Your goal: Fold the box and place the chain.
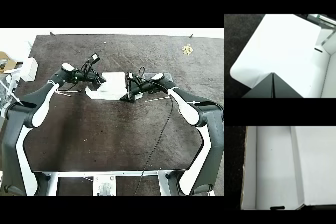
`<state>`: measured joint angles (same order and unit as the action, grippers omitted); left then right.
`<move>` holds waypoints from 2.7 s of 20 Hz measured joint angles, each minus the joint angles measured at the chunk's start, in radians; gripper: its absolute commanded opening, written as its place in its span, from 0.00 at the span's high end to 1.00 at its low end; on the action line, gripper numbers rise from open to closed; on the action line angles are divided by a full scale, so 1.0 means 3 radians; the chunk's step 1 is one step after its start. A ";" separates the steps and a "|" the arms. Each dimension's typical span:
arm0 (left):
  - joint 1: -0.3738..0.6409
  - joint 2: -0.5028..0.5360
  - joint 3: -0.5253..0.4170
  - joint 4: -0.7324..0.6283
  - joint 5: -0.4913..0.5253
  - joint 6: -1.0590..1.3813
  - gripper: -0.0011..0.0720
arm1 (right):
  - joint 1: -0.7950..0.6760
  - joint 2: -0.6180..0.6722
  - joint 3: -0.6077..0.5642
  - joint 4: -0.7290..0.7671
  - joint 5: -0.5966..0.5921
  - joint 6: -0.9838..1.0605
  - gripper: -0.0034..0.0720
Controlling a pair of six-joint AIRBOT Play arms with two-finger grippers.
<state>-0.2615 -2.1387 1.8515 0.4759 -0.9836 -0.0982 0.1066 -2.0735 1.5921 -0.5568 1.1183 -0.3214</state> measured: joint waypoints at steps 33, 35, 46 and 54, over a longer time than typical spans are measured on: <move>0.0052 0.0455 -0.0181 0.1298 -0.0669 0.0308 0.02 | -0.0001 0.0000 0.0000 -0.0001 0.0000 -0.0003 0.36; -0.0005 0.0411 -0.0189 0.1347 -0.0622 0.0364 0.02 | -0.0001 0.0000 0.0000 -0.0001 0.0000 -0.0003 0.36; -0.0116 0.0318 -0.0195 0.1549 -0.0460 0.0394 0.33 | -0.0001 0.0000 0.0000 -0.0001 0.0001 -0.0001 0.36; -0.0120 0.0317 -0.0196 0.1541 -0.0453 0.0332 0.79 | -0.0001 0.0000 0.0000 -0.0001 0.0001 0.0000 0.36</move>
<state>-0.2974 -2.0438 1.7927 0.9382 -1.1194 0.0013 0.1062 -2.0735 1.5921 -0.5571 1.1187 -0.3214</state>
